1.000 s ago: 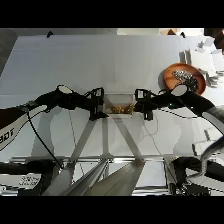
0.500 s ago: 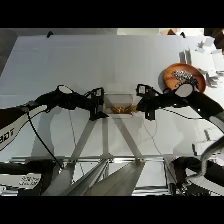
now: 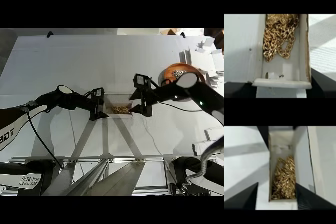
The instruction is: Fold the box and place the chain.
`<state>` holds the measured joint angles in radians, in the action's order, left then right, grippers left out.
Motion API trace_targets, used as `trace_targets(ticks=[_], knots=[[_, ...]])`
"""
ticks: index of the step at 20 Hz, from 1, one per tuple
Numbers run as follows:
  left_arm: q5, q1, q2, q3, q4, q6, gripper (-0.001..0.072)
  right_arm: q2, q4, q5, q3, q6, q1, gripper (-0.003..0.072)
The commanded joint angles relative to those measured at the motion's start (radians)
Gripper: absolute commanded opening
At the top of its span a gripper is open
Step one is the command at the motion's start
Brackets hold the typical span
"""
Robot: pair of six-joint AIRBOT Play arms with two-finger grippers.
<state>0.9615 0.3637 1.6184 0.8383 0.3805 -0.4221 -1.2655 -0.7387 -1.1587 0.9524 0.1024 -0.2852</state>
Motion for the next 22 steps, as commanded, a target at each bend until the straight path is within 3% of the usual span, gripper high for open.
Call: trace_targets(ticks=[1,2,5,7,8,9,12,16,19,22], knots=[[0.000,-0.001,0.000,0.000,0.000,0.001,0.0277,-0.127,-0.082,-0.209,0.218,0.196,-0.008,0.0343],[0.000,0.000,0.000,0.000,0.000,0.001,0.0277,-0.158,-0.109,-0.243,0.300,0.254,-0.008,0.0294],[0.000,0.000,0.000,0.000,0.000,0.001,0.0277,-0.205,-0.125,-0.288,0.498,0.322,-0.008,0.0309],[0.000,0.000,0.000,0.000,0.000,0.001,0.0277,-0.229,-0.106,-0.251,0.560,0.357,0.005,0.0309],[0.000,-0.001,0.000,0.000,0.000,0.001,0.0277,-0.252,-0.081,-0.210,0.563,0.405,0.021,0.0346],[0.000,-0.001,0.000,0.000,0.000,0.001,0.0277,-0.285,-0.060,-0.188,0.563,0.464,0.037,0.0439],[0.000,-0.001,0.000,0.000,0.000,0.001,0.0277,-0.416,-0.034,-0.216,0.563,0.671,0.048,0.0451],[0.000,-0.001,0.000,0.000,0.000,0.001,0.0277,-0.519,0.021,-0.327,0.560,0.700,0.011,0.0449],[0.000,0.000,0.000,0.000,0.000,0.001,0.0277,-0.502,0.043,-0.304,0.480,0.615,-0.002,0.0449],[0.000,-0.001,0.000,0.000,0.000,0.001,0.0277,-0.371,0.036,-0.101,0.272,0.452,-0.035,0.0449]])
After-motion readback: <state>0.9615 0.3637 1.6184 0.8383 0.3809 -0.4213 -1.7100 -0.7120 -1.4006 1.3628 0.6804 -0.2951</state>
